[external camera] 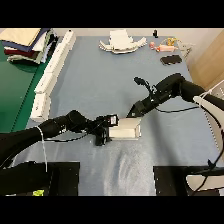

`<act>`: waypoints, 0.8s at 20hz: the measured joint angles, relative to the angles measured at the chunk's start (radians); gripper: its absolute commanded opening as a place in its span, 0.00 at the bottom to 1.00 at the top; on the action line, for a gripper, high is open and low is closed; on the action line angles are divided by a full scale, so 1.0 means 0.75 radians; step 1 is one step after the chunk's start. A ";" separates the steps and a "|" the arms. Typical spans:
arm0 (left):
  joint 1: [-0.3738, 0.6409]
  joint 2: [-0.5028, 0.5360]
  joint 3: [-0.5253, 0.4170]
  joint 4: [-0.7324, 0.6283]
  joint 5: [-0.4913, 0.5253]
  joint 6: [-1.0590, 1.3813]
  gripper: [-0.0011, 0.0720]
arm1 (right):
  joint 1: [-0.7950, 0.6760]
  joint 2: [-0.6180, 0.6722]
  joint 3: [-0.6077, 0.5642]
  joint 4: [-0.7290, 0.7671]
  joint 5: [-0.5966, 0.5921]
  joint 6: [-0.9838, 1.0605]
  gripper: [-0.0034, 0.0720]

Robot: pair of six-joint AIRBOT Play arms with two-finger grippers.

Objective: Fold the box.

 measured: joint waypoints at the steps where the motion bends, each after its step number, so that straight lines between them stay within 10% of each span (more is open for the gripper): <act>1: 0.000 0.000 0.000 0.000 0.000 0.000 0.57 | 0.027 0.051 -0.053 -0.008 0.064 -0.049 0.05; 12: 0.000 0.000 0.000 0.000 -0.001 0.000 0.57 | 0.447 0.568 -0.513 -0.226 0.834 -0.342 0.07; 14: 0.000 0.000 0.000 -0.001 -0.001 0.000 0.57 | 0.504 0.610 -0.526 -0.283 0.903 -0.349 0.50; 16: 0.000 0.000 0.000 -0.001 0.001 -0.001 0.57 | 0.552 0.643 -0.534 -0.332 0.922 -0.362 0.56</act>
